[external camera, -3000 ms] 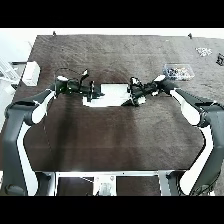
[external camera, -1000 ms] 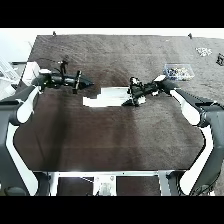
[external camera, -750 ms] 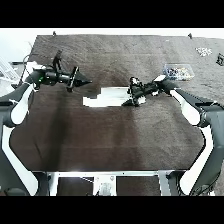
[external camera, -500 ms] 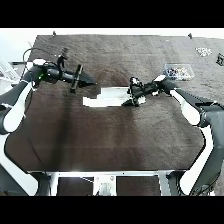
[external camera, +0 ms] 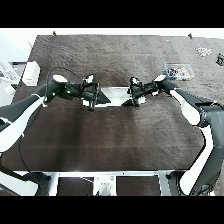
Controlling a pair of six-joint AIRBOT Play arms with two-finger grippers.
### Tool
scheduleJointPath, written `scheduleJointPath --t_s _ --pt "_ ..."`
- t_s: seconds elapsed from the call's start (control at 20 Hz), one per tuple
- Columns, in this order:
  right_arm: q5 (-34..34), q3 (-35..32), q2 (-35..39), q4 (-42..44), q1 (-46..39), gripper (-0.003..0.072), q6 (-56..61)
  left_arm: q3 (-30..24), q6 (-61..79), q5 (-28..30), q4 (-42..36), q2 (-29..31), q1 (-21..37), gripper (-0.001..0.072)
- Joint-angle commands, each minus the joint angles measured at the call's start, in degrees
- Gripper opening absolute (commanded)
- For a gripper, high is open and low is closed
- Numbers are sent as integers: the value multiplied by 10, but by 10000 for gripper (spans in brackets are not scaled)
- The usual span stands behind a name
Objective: Fold the box and place the chain.
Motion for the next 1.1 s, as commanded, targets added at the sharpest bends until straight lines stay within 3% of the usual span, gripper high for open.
scheduleJointPath --t_s 0.0,0.15,0.3,0.55,0.7,1.05 --pt "0 0 0 0 0 474 0 -20 10 66 -71 2 -12 17" --pt "0 0 0 0 0 475 0 -5 9 167 -74 -6 -9 17" --pt "0 0 0 0 0 475 0 35 -33 215 -71 -45 -9 19" --pt "0 0 0 0 0 475 0 96 -67 251 -73 -96 -9 19" --pt "0 0 0 0 0 475 0 97 -70 287 -71 -96 -9 21" --pt "0 0 0 0 0 475 0 97 -120 294 -33 -99 -9 21"
